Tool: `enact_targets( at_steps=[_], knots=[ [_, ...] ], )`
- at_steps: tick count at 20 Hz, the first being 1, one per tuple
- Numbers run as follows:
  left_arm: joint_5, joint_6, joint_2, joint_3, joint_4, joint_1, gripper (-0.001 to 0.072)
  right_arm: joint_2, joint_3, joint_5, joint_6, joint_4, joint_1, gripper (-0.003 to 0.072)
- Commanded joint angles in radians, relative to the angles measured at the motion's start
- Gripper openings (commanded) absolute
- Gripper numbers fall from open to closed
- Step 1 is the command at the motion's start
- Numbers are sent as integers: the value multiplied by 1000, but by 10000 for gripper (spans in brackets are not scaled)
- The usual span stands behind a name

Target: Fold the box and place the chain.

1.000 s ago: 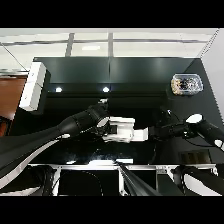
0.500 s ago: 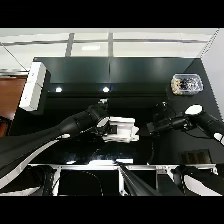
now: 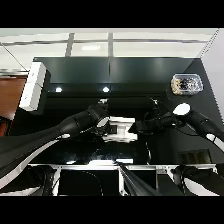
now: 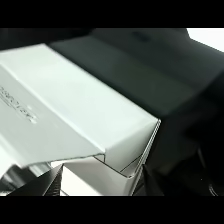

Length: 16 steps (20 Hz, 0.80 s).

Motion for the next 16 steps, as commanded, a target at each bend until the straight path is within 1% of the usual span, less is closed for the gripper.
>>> enact_targets(
  at_steps=[1, 3, 7, 10, 11, 12, 16],
  knots=[
    [2, 1, 0, 0, 0, 1, 29, 0, 59, -54, 228, -159, 87, 553],
    [2, 1, 0, 0, 0, 1, 29, 0, 81, -55, 311, -227, 123, 553],
    [2, 1, 0, 0, 0, 1, 29, 0, 109, -56, 365, -261, 166, 552],
    [2, 1, 0, 0, 0, 1, 29, 0, 135, -58, 472, -384, 212, 551],
    [2, 1, 0, 0, 0, 1, 29, 0, 145, -61, 493, -422, 230, 483],
    [2, 1, 0, 0, 0, 1, 29, 0, 153, -64, 512, -444, 245, 450],
    [2, 1, 0, 0, 0, 1, 29, 0, 172, -73, 581, -500, 286, 450]
  ],
)
